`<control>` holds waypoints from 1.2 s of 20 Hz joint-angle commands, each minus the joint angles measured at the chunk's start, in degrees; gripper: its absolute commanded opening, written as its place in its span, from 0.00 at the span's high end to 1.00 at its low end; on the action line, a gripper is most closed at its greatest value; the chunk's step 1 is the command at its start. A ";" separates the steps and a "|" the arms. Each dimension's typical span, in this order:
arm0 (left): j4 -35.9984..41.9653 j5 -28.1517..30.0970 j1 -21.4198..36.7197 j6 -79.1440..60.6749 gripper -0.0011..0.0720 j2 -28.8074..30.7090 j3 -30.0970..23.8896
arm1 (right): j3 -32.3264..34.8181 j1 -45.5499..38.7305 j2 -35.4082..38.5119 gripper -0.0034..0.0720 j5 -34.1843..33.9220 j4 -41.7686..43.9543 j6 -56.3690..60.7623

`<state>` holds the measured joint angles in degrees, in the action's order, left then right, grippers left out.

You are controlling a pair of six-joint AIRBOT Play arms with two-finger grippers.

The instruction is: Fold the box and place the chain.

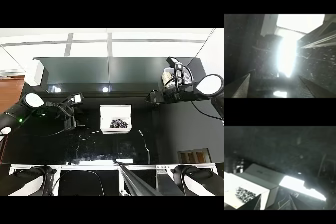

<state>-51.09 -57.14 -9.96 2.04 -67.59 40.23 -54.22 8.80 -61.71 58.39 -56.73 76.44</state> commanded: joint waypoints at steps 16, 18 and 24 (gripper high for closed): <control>14.58 5.70 -12.17 -14.01 0.01 -10.73 0.02 | 0.02 -2.29 0.02 0.42 -2.08 -0.52 0.04; 15.10 5.68 -12.17 -14.01 0.01 -10.73 0.02 | 0.02 -2.29 0.02 0.42 -2.05 -0.52 0.04; 18.34 6.29 -12.92 -14.08 0.01 -12.33 0.35 | 0.07 -2.12 -0.28 0.42 -2.58 0.87 0.31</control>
